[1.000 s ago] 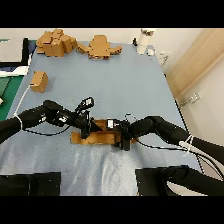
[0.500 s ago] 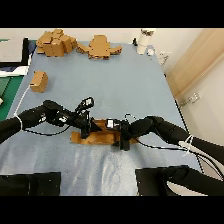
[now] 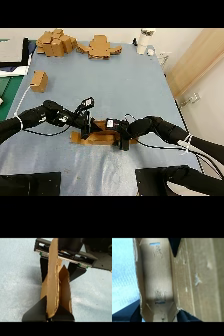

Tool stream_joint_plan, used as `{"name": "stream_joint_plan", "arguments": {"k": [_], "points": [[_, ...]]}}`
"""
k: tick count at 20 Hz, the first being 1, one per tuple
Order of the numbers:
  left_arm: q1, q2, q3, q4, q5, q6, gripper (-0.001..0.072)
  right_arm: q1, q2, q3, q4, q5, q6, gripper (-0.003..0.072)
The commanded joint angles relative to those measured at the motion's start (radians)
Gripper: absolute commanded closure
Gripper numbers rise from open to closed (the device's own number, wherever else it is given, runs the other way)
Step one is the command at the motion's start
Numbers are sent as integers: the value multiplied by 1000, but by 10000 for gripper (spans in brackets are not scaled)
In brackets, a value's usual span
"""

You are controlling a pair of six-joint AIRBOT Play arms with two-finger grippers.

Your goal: Fold the box.

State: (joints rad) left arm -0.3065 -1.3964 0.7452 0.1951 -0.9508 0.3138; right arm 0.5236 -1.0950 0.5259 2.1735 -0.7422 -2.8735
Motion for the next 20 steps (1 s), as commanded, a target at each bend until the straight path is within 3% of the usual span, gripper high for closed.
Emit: {"name": "stream_joint_plan", "arguments": {"k": [1,20], "points": [[1,0,0,-1,1,0,698,0,-2,0,-2,-7,1,175],[0,0,0,-23,-4,-1,698,0,-2,0,-4,-8,1,174]]}}
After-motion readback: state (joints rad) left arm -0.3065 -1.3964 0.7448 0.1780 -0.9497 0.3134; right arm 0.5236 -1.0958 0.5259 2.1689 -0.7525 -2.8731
